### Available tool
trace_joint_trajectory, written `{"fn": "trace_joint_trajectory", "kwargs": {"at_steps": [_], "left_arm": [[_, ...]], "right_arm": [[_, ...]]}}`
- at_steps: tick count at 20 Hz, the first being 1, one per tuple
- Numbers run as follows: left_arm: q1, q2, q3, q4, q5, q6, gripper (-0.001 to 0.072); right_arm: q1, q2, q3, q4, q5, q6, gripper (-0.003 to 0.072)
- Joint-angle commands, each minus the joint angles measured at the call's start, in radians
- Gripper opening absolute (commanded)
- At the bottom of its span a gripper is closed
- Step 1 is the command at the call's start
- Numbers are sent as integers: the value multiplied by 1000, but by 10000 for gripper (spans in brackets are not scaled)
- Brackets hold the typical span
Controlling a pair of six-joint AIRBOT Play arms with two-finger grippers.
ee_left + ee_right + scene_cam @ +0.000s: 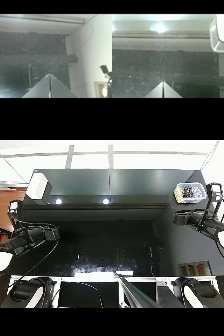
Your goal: Fold the box and place the chain.
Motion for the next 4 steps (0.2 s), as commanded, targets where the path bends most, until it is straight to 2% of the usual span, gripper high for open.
{"fn": "trace_joint_trajectory", "kwargs": {"at_steps": [1, 4], "left_arm": [[0, 1, 0, 0, 0, 2, 26], [0, 1, 0, 0, 0, 2, 26]], "right_arm": [[1, 0, 0, 0, 0, 0, 3], [1, 0, 0, 0, 0, 0, 3]]}}
